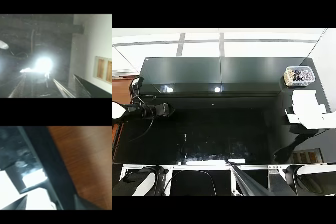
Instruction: Fold the box and place the chain.
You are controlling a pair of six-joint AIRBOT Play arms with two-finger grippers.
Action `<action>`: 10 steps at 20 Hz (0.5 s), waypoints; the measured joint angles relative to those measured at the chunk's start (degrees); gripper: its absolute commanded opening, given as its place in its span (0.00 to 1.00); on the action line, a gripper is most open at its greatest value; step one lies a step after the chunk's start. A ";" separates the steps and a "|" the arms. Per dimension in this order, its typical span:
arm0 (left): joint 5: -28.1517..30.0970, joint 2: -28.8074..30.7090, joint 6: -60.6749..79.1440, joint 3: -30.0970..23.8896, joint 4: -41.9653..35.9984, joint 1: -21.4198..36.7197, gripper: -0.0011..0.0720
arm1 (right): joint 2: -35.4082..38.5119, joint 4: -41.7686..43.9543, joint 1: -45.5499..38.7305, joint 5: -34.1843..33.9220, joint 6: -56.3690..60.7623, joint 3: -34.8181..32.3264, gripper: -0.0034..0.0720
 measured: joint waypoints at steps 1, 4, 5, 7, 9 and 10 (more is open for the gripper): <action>-0.20 -0.13 -0.04 -0.02 -0.31 0.00 0.99 | -0.79 0.15 0.11 1.22 -1.31 0.57 0.66; -0.35 -0.31 -0.26 0.00 -0.94 0.00 0.99 | -2.27 0.04 0.68 3.30 -3.87 1.53 0.06; -0.42 -0.35 -0.26 -0.02 -0.98 0.00 0.99 | -2.43 -0.02 0.83 4.57 -4.50 1.66 0.06; -0.44 -0.39 -0.26 0.00 -1.22 0.00 0.99 | -1.84 1.38 0.96 5.81 -4.83 1.46 0.06; -0.46 -0.39 -0.28 -0.02 -1.29 0.00 0.99 | 1.01 4.00 1.55 6.84 -5.14 -0.63 0.06; -0.44 -0.39 -0.28 0.00 -1.38 0.00 0.98 | 3.13 5.68 1.97 6.64 -5.44 -2.36 0.06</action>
